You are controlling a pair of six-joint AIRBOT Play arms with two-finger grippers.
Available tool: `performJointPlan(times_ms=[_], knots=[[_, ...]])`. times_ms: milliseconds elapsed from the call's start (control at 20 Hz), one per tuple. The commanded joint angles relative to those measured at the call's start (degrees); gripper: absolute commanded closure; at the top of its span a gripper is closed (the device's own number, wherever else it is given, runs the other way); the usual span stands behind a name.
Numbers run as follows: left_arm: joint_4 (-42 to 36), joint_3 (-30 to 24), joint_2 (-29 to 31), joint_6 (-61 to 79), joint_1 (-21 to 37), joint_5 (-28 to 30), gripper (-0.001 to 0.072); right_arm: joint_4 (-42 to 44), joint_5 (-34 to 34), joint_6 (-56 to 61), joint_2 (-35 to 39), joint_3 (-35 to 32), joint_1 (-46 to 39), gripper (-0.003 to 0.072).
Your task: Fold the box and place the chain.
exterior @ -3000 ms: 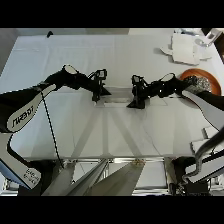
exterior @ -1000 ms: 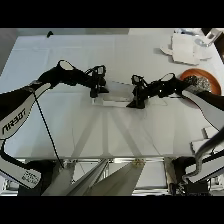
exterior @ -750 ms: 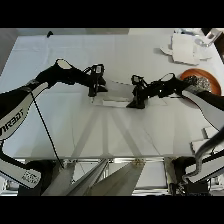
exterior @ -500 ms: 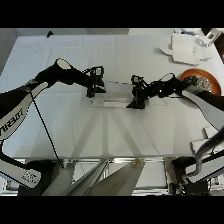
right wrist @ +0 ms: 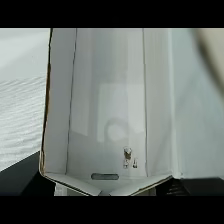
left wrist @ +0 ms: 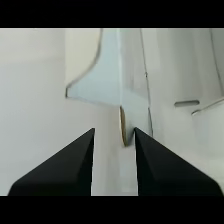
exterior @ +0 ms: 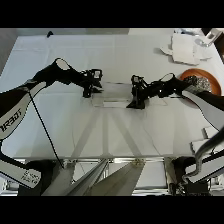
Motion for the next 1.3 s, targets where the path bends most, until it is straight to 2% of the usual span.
performJointPlan(times_ms=[0, 350, 600, 650, 700, 750, 850, 900, 1050, 1200, 1250], knots=[[1.5, 0.0, 1.1, 0.2, 1.9, 1.4, 0.0432, 0.0, 0.1, 0.0, 0.0, 0.0, 0.0, 0.0116], [10.3, -0.4, 9.5, -4.3, 3.4, 0.4, 0.0433, 0.0, 0.1, 0.0, 0.0, 0.0, 0.0, 0.0116], [9.9, -8.9, 20.4, -4.4, 0.0, 1.1, 0.0435, 0.0, 0.1, 0.0, 0.0, 0.0, 0.0, 0.0116], [9.2, -10.9, 21.9, -4.4, -0.6, 0.1, 0.0456, 0.0, 0.1, 0.0, 0.0, 0.0, 0.0, 0.0116], [7.8, -12.3, 22.4, -4.3, -1.1, -1.9, 0.0618, 0.0, 0.1, 0.0, 0.0, 0.0, 0.0, 0.0116], [5.2, -13.4, 22.3, -4.5, -1.4, -4.7, 0.0697, 0.0, 0.1, 0.0, 0.0, 0.0, 0.0, 0.0116], [-2.6, -14.0, 21.2, -6.2, -2.0, -9.1, 0.0696, 0.0, 0.1, 0.0, 0.0, 0.0, 0.0, 0.0116], [-7.8, -14.0, 20.3, -7.2, -2.6, -8.9, 0.0697, 0.0, 0.1, 0.0, 0.0, 0.0, 0.0, 0.0116], [-21.7, -14.0, 17.2, -7.6, -4.9, -1.0, 0.0698, 0.0, 0.1, 0.0, 0.0, 0.0, 0.0, 0.0116], [-24.7, -14.0, 13.4, -7.6, -7.5, 13.4, 0.0698, 0.0, 0.1, 0.0, 0.0, 0.0, 0.0, 0.0116], [-26.4, -14.0, 12.5, -7.6, -7.6, 16.5, 0.0698, 0.0, 0.1, 0.0, 0.0, 0.0, 0.0, 0.0116]])
